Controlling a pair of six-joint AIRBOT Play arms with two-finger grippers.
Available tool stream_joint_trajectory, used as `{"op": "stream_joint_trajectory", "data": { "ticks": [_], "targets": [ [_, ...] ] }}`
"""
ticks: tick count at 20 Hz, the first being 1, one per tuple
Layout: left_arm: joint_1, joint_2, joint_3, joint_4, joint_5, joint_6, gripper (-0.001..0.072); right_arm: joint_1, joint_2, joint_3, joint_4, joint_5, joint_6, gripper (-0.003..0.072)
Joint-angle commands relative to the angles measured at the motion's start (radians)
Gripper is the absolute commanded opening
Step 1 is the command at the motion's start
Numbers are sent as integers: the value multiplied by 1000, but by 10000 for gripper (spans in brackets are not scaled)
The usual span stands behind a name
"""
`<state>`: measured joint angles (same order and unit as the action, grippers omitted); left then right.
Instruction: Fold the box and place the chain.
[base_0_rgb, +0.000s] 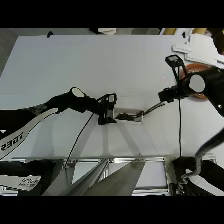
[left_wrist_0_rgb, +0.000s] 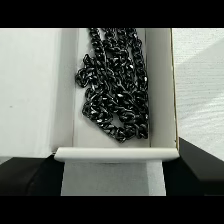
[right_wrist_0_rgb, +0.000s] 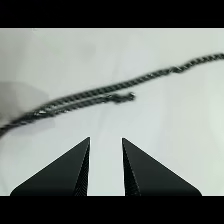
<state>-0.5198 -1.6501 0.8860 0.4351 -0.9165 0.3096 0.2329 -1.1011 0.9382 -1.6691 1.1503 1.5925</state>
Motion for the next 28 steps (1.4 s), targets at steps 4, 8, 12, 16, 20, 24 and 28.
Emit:
{"op": "stream_joint_trajectory", "data": {
  "ticks": [4, 8, 12, 16, 20, 24, 28],
  "targets": [
    [1, 1, 1, 0, 0, 0, 209, -100, -125, -65, 38, -102, -187, 264],
    [1, 1, 1, 0, 0, 0, 209, -100, -220, -65, 79, -168, -216, 271],
    [1, 1, 1, 0, 0, 0, 209, -100, -285, -65, 86, -167, -240, 270],
    [1, 1, 1, 0, 0, 0, 209, -100, -291, -65, 96, -199, -240, 270],
    [1, 1, 1, 0, 0, 0, 209, -100, -299, -65, 96, -201, -240, 268],
    [1, 1, 1, 0, 0, 0, 209, -100, -307, -65, 96, -206, -240, 148],
    [1, 1, 1, 0, 0, 0, 209, -100, -295, -65, 95, -164, -239, 14]
  ]
}}
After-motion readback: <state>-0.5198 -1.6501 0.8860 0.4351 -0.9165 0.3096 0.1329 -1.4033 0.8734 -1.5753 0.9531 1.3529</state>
